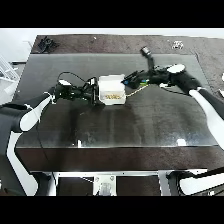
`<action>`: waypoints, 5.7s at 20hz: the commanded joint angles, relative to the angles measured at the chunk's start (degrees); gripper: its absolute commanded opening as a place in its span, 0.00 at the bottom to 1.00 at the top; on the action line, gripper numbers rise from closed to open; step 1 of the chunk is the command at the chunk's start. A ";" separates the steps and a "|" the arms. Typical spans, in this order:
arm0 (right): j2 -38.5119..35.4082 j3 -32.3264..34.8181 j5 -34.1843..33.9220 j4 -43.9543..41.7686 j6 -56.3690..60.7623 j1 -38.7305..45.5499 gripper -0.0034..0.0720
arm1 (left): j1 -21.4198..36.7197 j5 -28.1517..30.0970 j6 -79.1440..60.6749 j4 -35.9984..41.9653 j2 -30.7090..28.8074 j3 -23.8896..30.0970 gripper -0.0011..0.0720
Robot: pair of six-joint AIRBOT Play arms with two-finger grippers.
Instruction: Fold the box and place the chain.
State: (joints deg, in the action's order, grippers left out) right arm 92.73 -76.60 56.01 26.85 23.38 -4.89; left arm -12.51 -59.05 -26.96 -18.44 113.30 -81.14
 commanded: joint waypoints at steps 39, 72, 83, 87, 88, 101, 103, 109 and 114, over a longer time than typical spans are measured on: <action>-11.87 -0.52 -21.94 1.46 22.40 5.84 0.05 | 0.04 -0.13 -0.02 0.00 0.00 0.00 0.50; -23.10 -10.84 -28.63 3.76 13.51 -18.64 0.05 | 0.04 -0.15 -0.02 0.00 0.00 0.00 0.50; -21.22 -11.58 -29.20 3.78 13.49 -18.62 0.05 | 0.04 -0.13 -0.02 0.00 0.00 0.00 0.50; -18.43 -10.67 -28.50 3.65 16.70 -18.69 0.05 | 0.04 -0.13 -0.02 0.00 0.00 0.02 0.50; -17.62 -9.79 -28.50 3.67 16.87 -18.75 0.05 | 0.04 -0.13 -0.02 0.00 0.00 0.00 0.50; -4.13 11.80 -28.48 4.33 16.44 -18.60 0.05 | 0.04 -0.13 -0.02 0.02 0.00 0.00 0.50; -1.03 11.87 -27.17 4.35 16.46 -18.29 0.05 | 0.04 -0.13 -0.02 0.00 0.00 0.00 0.50; -0.33 11.15 -19.30 4.31 16.46 -14.08 0.46 | 0.04 -0.15 -0.02 0.00 0.00 0.00 0.50; -4.31 6.99 -9.38 4.28 13.40 -8.98 0.66 | 0.04 -0.15 -0.02 0.00 0.00 0.00 0.50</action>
State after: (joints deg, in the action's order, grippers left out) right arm 90.28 -67.55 40.47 31.22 38.70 -16.45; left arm -12.51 -59.20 -26.96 -18.41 113.30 -81.14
